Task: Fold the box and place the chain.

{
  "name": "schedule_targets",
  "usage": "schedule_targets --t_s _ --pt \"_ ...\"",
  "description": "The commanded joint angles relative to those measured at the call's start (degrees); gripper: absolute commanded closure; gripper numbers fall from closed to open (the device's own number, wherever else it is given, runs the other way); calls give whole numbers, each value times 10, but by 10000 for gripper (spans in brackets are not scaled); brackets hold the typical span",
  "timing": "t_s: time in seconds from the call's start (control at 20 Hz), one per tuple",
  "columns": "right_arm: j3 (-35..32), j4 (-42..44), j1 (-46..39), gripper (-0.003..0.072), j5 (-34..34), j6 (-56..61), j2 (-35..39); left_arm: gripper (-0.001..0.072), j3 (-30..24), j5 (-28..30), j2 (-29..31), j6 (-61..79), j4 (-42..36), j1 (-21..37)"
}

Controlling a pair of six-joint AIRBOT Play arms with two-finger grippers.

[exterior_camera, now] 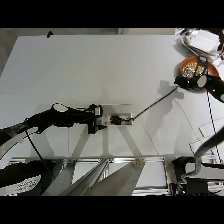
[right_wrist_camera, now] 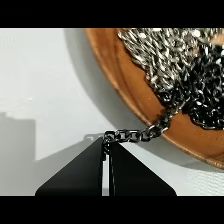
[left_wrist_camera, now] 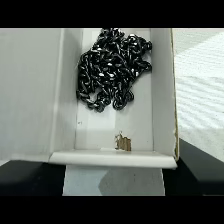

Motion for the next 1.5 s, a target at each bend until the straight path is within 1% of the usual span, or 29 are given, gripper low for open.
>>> schedule_targets --t_s 0.0,0.15,0.3,0.5,0.65,0.75,0.9,1.05,1.2,1.45 --pt "1 1 28 668 43 -65 73 416 0 0 0 0 0 0" --pt "1 2 81 668 106 -116 193 416 0 0 0 0 0 0" --pt "1 2 143 668 151 -118 315 416 0 0 0 0 0 0" --pt "1 36 221 668 165 -118 446 416 0 0 0 0 0 0" --pt "1 94 270 668 179 -118 508 416 0 0 0 0 0 0" --pt "1 129 305 668 187 -120 529 416 0 0 0 0 0 0" --pt "2 190 356 668 179 -133 541 416 0 0 0 0 0 0" --pt "3 236 400 668 147 -133 541 416 0 0 0 0 0 0" --pt "12 240 448 668 110 -136 541 416 0 0 0 0 0 0" --pt "50 240 525 668 69 -150 541 416 0 0 0 0 0 0"
